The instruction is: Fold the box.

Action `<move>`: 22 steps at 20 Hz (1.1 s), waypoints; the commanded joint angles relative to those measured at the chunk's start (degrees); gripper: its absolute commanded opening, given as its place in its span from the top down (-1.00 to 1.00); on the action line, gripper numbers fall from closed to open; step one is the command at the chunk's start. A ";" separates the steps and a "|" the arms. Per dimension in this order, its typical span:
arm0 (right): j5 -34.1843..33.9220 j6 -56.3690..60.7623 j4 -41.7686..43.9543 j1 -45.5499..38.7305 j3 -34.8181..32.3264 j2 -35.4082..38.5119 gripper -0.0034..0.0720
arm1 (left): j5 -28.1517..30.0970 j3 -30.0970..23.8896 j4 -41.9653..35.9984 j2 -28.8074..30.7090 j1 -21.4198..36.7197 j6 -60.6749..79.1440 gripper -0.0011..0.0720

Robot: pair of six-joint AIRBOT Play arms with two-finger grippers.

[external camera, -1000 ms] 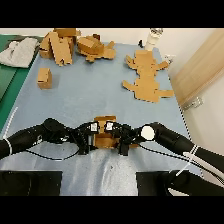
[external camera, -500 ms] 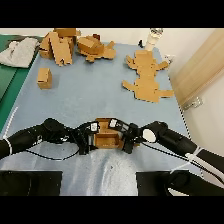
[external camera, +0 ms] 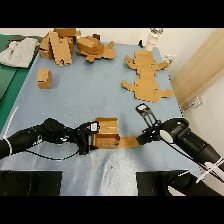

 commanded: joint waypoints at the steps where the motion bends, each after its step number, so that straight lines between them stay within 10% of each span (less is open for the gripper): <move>1: -1.22 6.08 4.92 -5.42 -0.44 -0.20 0.90 | 0.02 0.02 0.04 -0.02 0.02 0.04 0.16; 22: -5.11 -12.83 44.19 -5.79 -0.37 -9.64 0.90 | 0.02 0.02 0.02 -0.04 0.02 0.04 0.16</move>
